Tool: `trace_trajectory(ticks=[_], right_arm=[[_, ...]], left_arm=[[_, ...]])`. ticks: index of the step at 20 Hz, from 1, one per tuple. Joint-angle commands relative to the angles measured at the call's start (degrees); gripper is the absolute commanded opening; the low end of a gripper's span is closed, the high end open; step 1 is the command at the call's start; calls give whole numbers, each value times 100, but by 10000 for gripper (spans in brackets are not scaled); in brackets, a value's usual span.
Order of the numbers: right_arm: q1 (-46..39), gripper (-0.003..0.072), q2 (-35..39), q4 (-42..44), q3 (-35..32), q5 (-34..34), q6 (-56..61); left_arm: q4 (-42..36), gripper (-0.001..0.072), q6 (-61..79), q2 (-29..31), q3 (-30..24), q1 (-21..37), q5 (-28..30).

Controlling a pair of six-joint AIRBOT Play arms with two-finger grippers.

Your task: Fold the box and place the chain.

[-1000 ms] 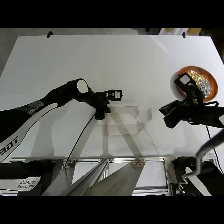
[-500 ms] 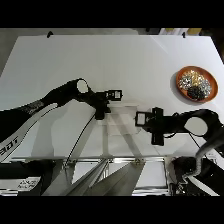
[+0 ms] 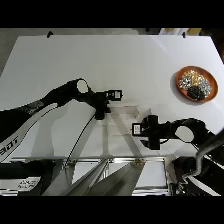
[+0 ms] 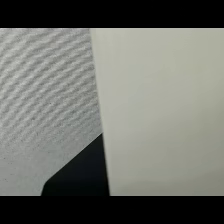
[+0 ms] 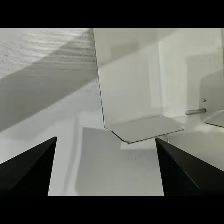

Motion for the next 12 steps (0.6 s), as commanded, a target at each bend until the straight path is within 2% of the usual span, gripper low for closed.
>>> trace_trajectory(ticks=[1,4,12], right_arm=[[234,707,-9,153,-297,-682,-219],[284,707,-13,118,-407,-1547,-212],[278,694,-354,76,-413,-1899,-321]], left_arm=[[-2,15,2,2,0,4,2],[-4,15,2,2,-2,4,2],[-7,15,2,2,0,4,2]])
